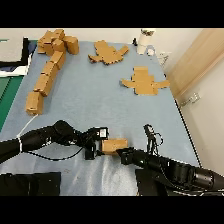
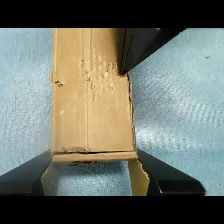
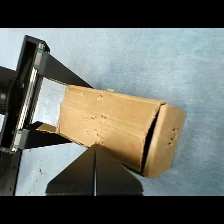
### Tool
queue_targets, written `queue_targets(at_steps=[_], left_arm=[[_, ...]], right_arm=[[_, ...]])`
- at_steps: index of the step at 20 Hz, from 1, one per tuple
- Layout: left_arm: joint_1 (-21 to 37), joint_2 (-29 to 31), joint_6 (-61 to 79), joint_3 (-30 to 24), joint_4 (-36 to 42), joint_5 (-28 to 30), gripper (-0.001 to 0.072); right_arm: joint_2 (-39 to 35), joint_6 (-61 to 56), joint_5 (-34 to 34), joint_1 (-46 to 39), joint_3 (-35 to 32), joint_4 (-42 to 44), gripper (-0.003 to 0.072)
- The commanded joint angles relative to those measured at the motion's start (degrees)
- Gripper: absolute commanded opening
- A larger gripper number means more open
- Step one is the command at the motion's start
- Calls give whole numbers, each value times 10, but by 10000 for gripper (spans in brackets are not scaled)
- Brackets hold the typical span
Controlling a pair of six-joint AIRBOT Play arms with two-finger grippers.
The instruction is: Fold the box.
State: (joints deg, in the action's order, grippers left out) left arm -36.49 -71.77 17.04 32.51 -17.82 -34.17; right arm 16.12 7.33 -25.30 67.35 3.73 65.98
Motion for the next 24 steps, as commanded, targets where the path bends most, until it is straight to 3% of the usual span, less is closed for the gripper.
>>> queue_targets(at_steps=[1,7,9,14,16,20,24], left_arm=[[0,0,0,0,0,0,523],[0,0,0,0,0,0,523],[0,0,0,0,0,0,523],[0,0,0,0,0,0,523],[0,0,0,0,0,0,523],[0,0,0,0,0,0,523],[0,0,0,0,0,0,523]], right_arm=[[0,0,1,0,0,0,4],[-1,0,8,0,3,-3,5],[-1,0,-24,0,28,-11,5],[0,76,-430,0,173,-90,5],[4,107,-534,-8,233,-121,5],[46,161,-552,-70,288,-107,5],[160,271,-542,-167,335,-33,5]])
